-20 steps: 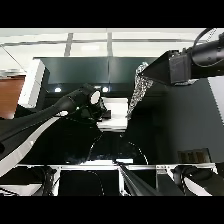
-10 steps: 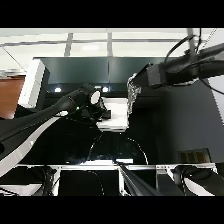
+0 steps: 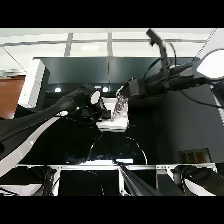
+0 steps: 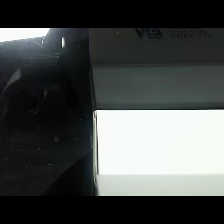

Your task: Fold the box and place the chain.

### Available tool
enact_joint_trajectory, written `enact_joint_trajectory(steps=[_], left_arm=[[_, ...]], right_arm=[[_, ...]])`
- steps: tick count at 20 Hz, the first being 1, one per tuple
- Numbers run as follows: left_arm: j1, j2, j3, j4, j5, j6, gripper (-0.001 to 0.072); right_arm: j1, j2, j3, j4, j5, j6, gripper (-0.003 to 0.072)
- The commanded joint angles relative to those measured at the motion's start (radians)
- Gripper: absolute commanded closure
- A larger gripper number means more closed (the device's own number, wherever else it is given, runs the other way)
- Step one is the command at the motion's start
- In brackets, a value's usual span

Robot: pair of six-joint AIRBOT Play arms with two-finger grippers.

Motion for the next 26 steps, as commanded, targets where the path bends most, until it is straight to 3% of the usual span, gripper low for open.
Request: enact_joint_trajectory(steps=[1,4,7,9,13,16,18,20,21,22,24,26], left_arm=[[0.000,0.000,0.000,0.000,0.002,0.001,0.0681],[0.000,0.000,0.000,0.000,0.004,0.000,0.0681],[0.000,0.000,0.000,0.000,0.004,0.000,0.0681],[0.000,0.000,0.000,0.000,0.004,0.000,0.0681],[0.000,0.000,0.000,0.000,0.003,0.000,0.0681],[0.000,0.000,0.000,0.000,0.003,0.000,0.0681],[0.000,0.000,0.000,0.000,0.003,0.000,0.0681],[0.000,0.000,0.000,0.000,0.003,0.000,0.0681],[0.000,0.000,0.000,0.000,0.003,0.000,0.0681],[0.000,0.000,0.000,0.001,0.003,0.000,0.0681],[0.000,0.000,0.000,0.001,0.003,0.000,0.0681],[0.000,0.000,0.000,0.000,0.003,0.000,0.0680]], right_arm=[[0.007,-0.051,-0.139,-0.020,-0.111,0.020,0.0666],[0.012,-0.116,-0.218,0.005,-0.188,0.020,0.0666],[0.037,-0.151,-0.223,0.011,-0.214,0.020,0.0663],[0.037,-0.150,-0.220,0.015,-0.211,0.020,0.0358],[-0.073,-0.071,-0.203,-0.053,-0.050,-0.011,0.0361],[-0.133,0.090,-0.287,-0.321,-0.013,-0.019,0.0362],[-0.126,0.184,-0.443,-0.419,-0.062,-0.132,0.0362],[-0.112,0.206,-0.602,-0.409,-0.223,-0.244,0.0333],[-0.100,0.198,-0.653,-0.395,-0.312,-0.309,0.0048],[-0.080,0.179,-0.678,-0.370,-0.357,-0.443,-0.0024],[-0.035,0.130,-0.679,-0.365,-0.385,-0.706,-0.0025],[-0.028,0.079,-0.679,-0.236,-0.470,-0.925,-0.0023]])
